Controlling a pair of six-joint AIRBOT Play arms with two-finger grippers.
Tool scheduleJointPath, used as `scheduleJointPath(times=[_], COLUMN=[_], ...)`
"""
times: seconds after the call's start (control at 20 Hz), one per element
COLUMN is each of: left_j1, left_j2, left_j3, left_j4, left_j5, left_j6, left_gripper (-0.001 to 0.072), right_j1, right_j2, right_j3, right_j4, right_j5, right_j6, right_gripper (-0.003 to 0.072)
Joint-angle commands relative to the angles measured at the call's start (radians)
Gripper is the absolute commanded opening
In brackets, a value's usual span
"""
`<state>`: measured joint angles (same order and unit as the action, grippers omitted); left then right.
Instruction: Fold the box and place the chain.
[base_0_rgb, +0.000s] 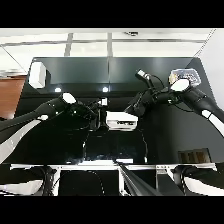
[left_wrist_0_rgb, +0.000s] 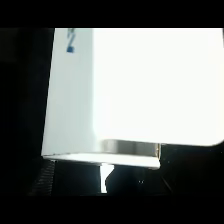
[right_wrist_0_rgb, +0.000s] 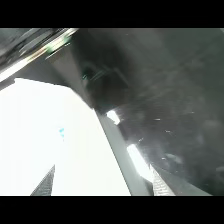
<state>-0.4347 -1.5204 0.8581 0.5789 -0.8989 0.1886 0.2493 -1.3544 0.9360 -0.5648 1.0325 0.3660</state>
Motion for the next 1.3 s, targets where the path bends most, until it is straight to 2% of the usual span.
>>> scheduleJointPath(times=[0.0,0.2,0.35,0.65,0.9,0.95,1.0,1.05,1.2,1.25], left_j1=[0.0,0.0,0.0,0.0,0.0,0.0,0.0,0.0,0.0,0.0], left_j2=[0.0,0.0,0.0,0.0,0.0,0.0,0.0,0.0,0.0,0.0], left_j3=[0.001,0.001,0.001,0.001,0.001,0.001,0.001,0.001,0.001,0.001], left_j4=[0.0,0.0,0.0,0.0,0.0,0.0,0.0,0.0,0.0,0.0], left_j5=[-0.002,-0.002,-0.002,-0.002,-0.002,-0.002,-0.002,-0.002,-0.002,-0.002], left_j6=[-0.002,-0.002,-0.002,-0.002,-0.002,-0.002,-0.002,-0.002,-0.002,-0.002], left_gripper=[0.0335,0.0335,0.0335,0.0335,0.0335,0.0335,0.0335,0.0335,0.0335,0.0335], right_j1=[0.04,0.063,0.093,0.15,0.158,0.158,0.158,0.158,0.158,0.158], right_j2=[0.002,0.044,0.054,0.052,0.052,0.052,0.052,0.052,0.052,0.052], right_j3=[0.011,0.072,0.072,0.072,0.07,0.07,0.07,0.07,0.07,0.07], right_j4=[-0.083,-0.236,-0.275,-0.31,-0.368,-0.372,-0.373,-0.373,-0.376,-0.378], right_j5=[0.012,0.046,0.087,0.0,0.019,0.019,0.022,0.022,0.023,0.031], right_j6=[-0.06,0.006,0.032,0.031,0.034,0.034,0.035,0.035,0.047,0.048], right_gripper=[0.0701,0.0701,0.0701,0.0701,0.07,0.0611,0.0459,0.0429,0.0428,0.0375])
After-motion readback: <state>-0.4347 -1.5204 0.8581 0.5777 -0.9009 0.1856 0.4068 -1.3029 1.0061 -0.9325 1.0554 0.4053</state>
